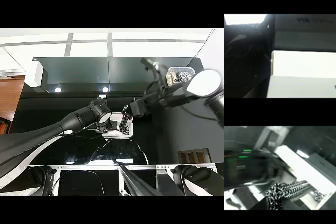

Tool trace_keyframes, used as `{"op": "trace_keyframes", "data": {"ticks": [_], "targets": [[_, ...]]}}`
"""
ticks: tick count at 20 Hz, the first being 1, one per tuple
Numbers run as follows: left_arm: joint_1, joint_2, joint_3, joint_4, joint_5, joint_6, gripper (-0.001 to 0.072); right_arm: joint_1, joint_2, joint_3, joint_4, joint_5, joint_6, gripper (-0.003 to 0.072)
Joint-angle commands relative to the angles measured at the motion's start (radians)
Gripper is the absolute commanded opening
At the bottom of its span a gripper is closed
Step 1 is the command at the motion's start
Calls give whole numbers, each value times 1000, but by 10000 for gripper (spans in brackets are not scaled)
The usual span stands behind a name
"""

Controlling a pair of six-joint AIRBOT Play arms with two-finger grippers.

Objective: Fold the box and place the chain.

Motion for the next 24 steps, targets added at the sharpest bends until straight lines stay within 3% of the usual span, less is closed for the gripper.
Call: {"op": "trace_keyframes", "data": {"ticks": [1,6,8,16,24], "targets": [[1,0,1,0,2,0,28,30,-4,-179,-11,-199,18,9],[1,0,1,0,4,0,28,63,-56,-229,-25,-264,63,20],[1,0,1,0,4,0,28,57,-59,-227,-37,-257,63,269],[0,0,1,0,13,0,28,-190,96,-206,-319,-51,78,268],[11,0,0,-45,28,-14,30,-181,119,-207,-317,-18,77,267]]}}
